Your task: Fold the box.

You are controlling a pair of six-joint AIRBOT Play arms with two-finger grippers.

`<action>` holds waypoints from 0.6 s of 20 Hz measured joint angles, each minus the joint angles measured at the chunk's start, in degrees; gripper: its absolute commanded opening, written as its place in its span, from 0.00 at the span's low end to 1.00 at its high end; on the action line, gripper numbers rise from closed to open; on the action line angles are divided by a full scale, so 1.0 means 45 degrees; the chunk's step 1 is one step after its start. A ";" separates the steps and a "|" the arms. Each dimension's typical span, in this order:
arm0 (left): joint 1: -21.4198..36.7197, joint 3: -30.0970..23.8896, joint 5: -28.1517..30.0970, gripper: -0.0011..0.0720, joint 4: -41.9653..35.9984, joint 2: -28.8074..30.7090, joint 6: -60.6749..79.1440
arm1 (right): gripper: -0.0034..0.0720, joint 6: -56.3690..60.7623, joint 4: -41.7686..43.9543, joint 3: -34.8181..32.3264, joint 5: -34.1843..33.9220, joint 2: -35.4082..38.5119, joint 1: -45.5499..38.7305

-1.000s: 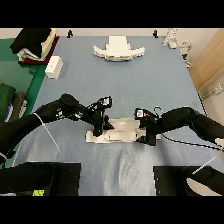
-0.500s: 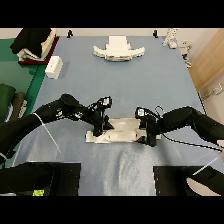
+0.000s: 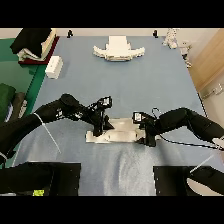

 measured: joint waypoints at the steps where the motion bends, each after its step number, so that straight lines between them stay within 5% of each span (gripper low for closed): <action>1: 0.0000 0.0000 0.0005 0.03 -0.0005 0.0000 0.0000 | 0.99 -0.0039 -0.0068 0.0000 0.0053 -0.0112 0.0053; 5: -0.0005 0.0000 0.0005 0.03 -0.0005 0.0000 0.0000 | 0.91 -0.0053 -0.0160 0.0000 0.0335 -0.0437 0.0170; 12: -0.0005 0.0000 0.0000 0.03 0.0000 0.0000 0.0005 | 0.91 -0.0073 -0.0219 0.0000 0.0437 -0.0563 0.0427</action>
